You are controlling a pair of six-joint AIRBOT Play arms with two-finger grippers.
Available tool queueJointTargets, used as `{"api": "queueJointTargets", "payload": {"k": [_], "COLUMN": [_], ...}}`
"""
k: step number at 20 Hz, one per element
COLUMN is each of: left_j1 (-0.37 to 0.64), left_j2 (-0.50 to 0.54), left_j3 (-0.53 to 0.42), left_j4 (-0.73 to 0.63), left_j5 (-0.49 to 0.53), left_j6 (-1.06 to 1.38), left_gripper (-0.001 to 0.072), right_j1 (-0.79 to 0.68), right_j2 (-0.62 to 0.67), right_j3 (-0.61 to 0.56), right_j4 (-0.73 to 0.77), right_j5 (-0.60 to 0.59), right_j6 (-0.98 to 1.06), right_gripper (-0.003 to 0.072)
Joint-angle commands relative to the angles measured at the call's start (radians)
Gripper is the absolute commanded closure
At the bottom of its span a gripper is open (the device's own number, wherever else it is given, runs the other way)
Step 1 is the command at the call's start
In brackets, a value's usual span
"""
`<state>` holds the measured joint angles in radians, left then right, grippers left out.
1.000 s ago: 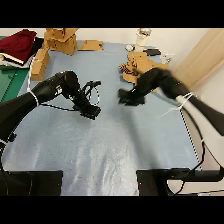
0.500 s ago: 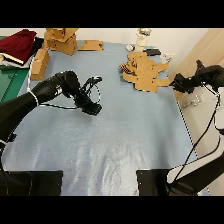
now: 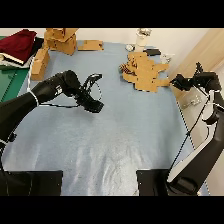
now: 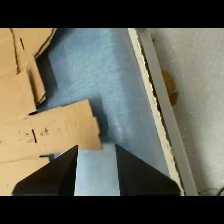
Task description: Fold the box.
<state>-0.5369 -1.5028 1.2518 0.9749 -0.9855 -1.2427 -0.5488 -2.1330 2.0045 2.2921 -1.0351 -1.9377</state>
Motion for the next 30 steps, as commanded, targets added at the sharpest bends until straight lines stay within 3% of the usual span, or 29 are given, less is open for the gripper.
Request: {"api": "queueJointTargets", "payload": {"k": [1, 8, 10, 13, 14, 17, 23, 26, 28, 30], "left_j1": [0.000, 0.000, 0.000, 0.000, 0.000, 0.000, 0.001, 0.002, 0.003, 0.003], "left_j2": [0.000, 0.000, 0.000, 0.000, 0.000, 0.000, 0.001, 0.001, 0.001, 0.001], "left_j3": [0.000, 0.000, 0.000, 0.000, 0.000, 0.000, 0.000, 0.000, 0.000, 0.000], "left_j4": [-0.018, -0.080, -0.086, -0.086, -0.091, -0.126, -0.146, -0.145, -0.145, -0.145], "left_j5": [0.010, 0.010, 0.010, 0.010, 0.010, 0.005, -0.021, -0.023, -0.045, -0.084], "left_j6": [0.000, 0.000, 0.000, 0.000, 0.000, 0.000, 0.011, 0.072, 0.112, 0.141], "left_gripper": [0.0699, 0.0698, 0.0698, 0.0698, 0.0698, 0.0698, 0.0698, 0.0698, 0.0698, 0.0698], "right_j1": [0.013, 0.028, 0.031, 0.044, 0.051, 0.071, 0.089, 0.090, 0.095, 0.116], "right_j2": [-0.037, -0.041, -0.041, -0.042, -0.041, -0.029, 0.098, 0.219, 0.335, 0.492], "right_j3": [0.041, 0.040, 0.040, 0.040, 0.040, 0.040, 0.028, -0.106, -0.290, -0.545], "right_j4": [0.020, 0.020, 0.021, 0.021, 0.025, 0.054, 0.060, 0.031, 0.026, 0.000], "right_j5": [0.026, 0.032, 0.021, -0.018, -0.041, -0.146, -0.378, -0.415, -0.396, -0.302], "right_j6": [-0.046, -0.072, -0.072, -0.085, -0.098, -0.164, -0.195, -0.164, -0.164, -0.169], "right_gripper": [0.0322, 0.0328, 0.0405, 0.0415, 0.0542, 0.0682, 0.0687, 0.0688, 0.0688, 0.0688]}}
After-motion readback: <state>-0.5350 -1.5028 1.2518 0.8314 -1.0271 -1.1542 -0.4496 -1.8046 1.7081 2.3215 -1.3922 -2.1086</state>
